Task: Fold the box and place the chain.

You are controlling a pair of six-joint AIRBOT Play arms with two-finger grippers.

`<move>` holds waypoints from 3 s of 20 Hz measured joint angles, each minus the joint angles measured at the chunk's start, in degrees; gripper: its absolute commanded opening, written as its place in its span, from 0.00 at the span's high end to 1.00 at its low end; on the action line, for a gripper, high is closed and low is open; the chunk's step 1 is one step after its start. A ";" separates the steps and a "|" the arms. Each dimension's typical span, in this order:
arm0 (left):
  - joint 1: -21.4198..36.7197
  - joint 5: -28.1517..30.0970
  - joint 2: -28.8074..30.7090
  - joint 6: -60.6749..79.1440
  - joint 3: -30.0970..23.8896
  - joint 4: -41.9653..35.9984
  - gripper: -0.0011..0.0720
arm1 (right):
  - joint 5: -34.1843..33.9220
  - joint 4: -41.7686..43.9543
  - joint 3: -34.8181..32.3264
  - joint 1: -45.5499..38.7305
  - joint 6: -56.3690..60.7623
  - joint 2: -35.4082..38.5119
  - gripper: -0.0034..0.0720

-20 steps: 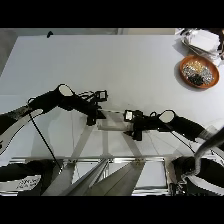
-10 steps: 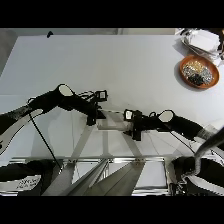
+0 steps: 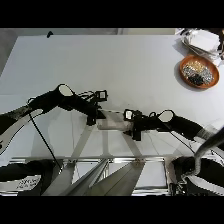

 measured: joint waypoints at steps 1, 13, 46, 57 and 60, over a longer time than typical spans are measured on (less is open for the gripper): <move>0.00 0.00 0.00 0.00 0.00 0.00 0.97 | 0.09 0.02 0.02 -0.02 0.04 0.00 0.57; 0.00 0.15 -0.02 -0.13 0.00 0.00 0.77 | 0.61 0.11 0.00 -0.02 0.28 -0.02 0.57; -3.06 12.35 9.68 -18.14 0.00 -8.20 0.98 | 0.76 0.00 -0.02 0.02 0.24 -0.04 0.57; -3.06 13.29 6.29 -28.28 0.02 1.31 0.98 | 0.70 -0.02 -0.02 0.02 0.24 -0.07 0.57; -2.25 11.52 10.34 -28.70 0.00 6.58 0.98 | 0.70 -0.04 -0.02 0.02 0.13 -0.07 0.57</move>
